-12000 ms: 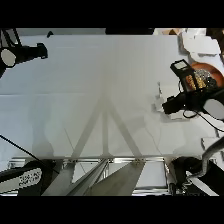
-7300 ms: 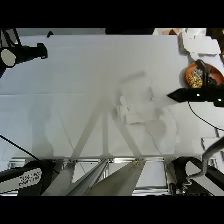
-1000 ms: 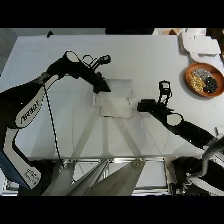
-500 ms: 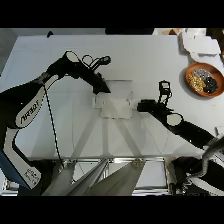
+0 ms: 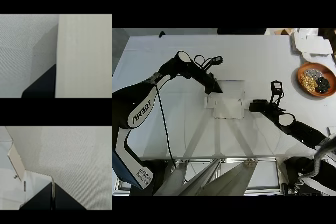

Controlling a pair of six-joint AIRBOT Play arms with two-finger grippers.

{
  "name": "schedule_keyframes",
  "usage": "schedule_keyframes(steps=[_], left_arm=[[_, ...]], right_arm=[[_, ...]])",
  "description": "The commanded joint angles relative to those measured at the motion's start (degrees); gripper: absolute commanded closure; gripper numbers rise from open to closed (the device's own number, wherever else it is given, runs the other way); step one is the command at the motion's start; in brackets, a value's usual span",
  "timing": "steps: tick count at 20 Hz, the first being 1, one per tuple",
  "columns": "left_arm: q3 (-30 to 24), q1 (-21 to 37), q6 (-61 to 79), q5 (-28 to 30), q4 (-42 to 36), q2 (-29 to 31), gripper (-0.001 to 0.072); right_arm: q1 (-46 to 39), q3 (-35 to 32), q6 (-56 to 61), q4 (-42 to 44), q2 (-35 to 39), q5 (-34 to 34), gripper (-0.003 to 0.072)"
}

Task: Fold the box and place the chain.

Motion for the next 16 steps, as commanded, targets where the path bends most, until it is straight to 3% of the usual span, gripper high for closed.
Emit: schedule_keyframes(steps=[1,6,7,8,9,10,13,16], left_arm=[[0.04,0.0,0.15,0.0,-0.02,-0.02,0.0701],[0.04,0.0,0.15,0.0,0.0,-0.02,0.0701],[0.04,0.0,0.17,-0.02,0.0,-0.02,0.0701],[0.04,0.0,0.13,-0.11,0.0,-0.02,0.0702],[0.04,0.0,-0.17,-0.57,-0.04,0.0,0.0702],[0.04,-0.02,-1.99,-1.42,-0.04,0.26,0.0707],[0.04,0.07,-10.27,-2.14,4.11,4.07,0.0708],[0.04,0.44,-11.89,-2.29,8.48,12.28,0.0708]], right_arm=[[0.07,0.0,0.04,0.07,0.0,-2.93,0.0676],[0.07,0.02,0.04,0.04,0.0,-2.62,0.0671],[0.07,0.02,0.04,0.04,0.0,-2.71,0.0575],[0.07,0.02,0.04,0.04,0.0,-2.78,0.034],[0.07,0.02,0.02,0.04,0.11,-2.69,0.0042],[0.07,0.04,0.02,0.04,0.5,-2.62,-0.0012],[0.02,0.04,-0.37,-0.15,5.35,-3.21,-0.0013],[0.02,0.04,-3.63,-0.15,12.94,-8.59,-0.0014]])
